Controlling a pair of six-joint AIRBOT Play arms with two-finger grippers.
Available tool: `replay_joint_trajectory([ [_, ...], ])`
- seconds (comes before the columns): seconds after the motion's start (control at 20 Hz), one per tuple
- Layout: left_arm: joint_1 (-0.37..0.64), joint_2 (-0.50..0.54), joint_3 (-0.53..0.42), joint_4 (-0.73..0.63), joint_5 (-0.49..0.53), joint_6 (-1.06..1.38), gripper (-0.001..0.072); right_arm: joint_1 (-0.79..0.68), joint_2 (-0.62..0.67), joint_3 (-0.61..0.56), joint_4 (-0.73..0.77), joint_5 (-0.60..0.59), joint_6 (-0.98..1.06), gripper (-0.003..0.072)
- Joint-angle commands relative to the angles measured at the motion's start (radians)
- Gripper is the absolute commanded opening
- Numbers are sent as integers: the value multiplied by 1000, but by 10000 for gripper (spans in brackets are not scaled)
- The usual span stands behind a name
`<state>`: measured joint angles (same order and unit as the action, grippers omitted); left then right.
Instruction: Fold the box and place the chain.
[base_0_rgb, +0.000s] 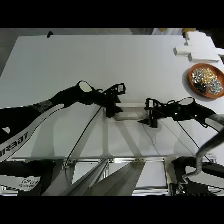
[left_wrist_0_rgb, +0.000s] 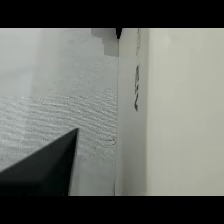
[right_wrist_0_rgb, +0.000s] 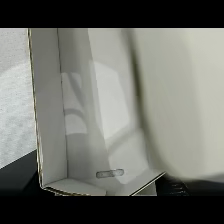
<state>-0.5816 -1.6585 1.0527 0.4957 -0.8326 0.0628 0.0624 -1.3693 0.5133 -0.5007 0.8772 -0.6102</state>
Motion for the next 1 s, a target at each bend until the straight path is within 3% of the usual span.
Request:
replay_joint_trajectory([
  [0.0, 13, 40, 1, 63, -8, -10, 580, 1, 0, 0, 0, 1, 0, 458],
  [0.2, 64, 124, 1, 280, -38, -241, 578, 1, 0, 0, 0, 1, -1, 458],
  [0.3, 98, 192, 1, 384, -113, -385, 516, 1, 0, 0, 0, 1, -1, 458],
  [0.35, 109, 230, 1, 430, -158, -449, 352, 1, 0, 0, 0, 1, 0, 458],
  [0.4, 116, 275, 1, 472, -215, -498, 115, 1, 0, 0, 0, 1, 0, 458],
  [0.45, 115, 315, 1, 496, -273, -509, 7, 1, 0, 0, 0, 1, -1, 458],
  [0.6, 65, 405, 1, 496, -348, -591, 2, 1, 0, 0, 0, 1, -1, 458],
  [0.75, -66, 420, 1, 408, -233, -657, 2, 1, 0, 0, 0, 1, 0, 458],
  [0.95, -264, 381, 1, 373, 131, -677, 7, 1, 0, 0, 0, 1, 0, 458],
])
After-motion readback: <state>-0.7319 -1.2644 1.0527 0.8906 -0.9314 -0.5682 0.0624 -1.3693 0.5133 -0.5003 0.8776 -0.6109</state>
